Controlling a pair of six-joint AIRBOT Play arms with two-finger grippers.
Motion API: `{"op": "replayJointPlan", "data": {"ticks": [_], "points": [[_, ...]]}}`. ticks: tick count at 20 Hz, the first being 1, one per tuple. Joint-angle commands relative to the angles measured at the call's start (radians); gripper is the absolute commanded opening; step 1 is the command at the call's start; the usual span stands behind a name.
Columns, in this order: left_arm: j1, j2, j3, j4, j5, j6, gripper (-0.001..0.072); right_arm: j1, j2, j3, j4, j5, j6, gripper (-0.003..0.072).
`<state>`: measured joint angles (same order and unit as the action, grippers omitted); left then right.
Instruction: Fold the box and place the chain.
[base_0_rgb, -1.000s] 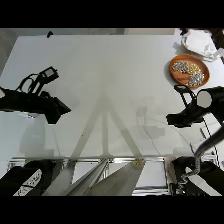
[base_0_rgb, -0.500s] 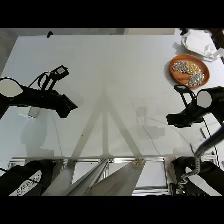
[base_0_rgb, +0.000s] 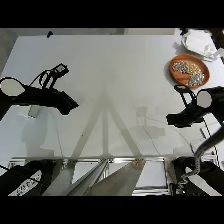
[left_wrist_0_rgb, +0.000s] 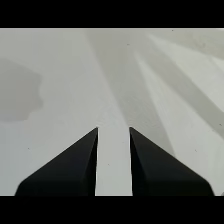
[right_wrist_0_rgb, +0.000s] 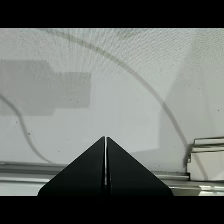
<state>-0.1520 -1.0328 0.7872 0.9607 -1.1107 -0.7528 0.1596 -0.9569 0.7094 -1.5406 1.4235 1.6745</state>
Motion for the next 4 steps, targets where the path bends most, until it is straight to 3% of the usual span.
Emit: {"op": "replayJointPlan", "data": {"ticks": [1, 4], "points": [[0.000, -0.002, 0.000, 0.001, 0.009, 0.000, 0.0223, 0.000, 0.000, 0.000, 0.000, 0.000, 0.000, 0.0021], [0.000, -0.002, 0.000, 0.001, 0.016, 0.000, 0.0229, 0.000, 0.000, 0.000, 0.000, 0.000, 0.000, 0.0021]]}}
